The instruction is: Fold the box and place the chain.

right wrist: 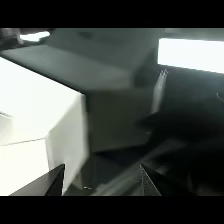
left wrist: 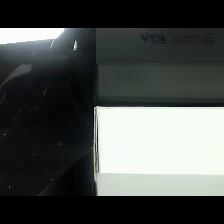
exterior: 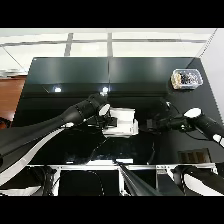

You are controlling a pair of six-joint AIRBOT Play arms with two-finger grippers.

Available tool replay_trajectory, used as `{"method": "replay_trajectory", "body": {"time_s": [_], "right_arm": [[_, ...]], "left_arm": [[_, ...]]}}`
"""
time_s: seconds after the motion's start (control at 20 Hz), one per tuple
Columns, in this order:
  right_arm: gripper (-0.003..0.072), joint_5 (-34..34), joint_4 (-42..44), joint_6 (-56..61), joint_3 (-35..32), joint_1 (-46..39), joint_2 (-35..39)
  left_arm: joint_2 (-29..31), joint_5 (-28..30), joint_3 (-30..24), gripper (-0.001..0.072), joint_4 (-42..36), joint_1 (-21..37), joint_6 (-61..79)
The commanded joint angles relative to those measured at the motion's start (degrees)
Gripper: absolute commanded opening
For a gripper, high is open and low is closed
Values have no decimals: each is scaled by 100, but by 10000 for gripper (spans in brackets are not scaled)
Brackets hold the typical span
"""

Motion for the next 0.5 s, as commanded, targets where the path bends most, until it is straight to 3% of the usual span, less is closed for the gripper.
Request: {"method": "replay_trajectory", "body": {"time_s": [0.0, 0.25, 0.35, 0.45], "right_arm": [[544, 782, 232, 4, 372, 144, -26], [524, 678, 203, 315, 664, 549, -26], [409, 566, 42, 527, 815, 699, -26], [409, 426, -203, 879, 933, 929, -26]], "left_arm": [[0, -20, 7, 22, -11, 7, 52], [0, -7, 7, 22, -11, 7, 52], [0, -2, 7, 22, -11, 7, 52], [0, -2, 7, 22, -11, 7, 52]]}}
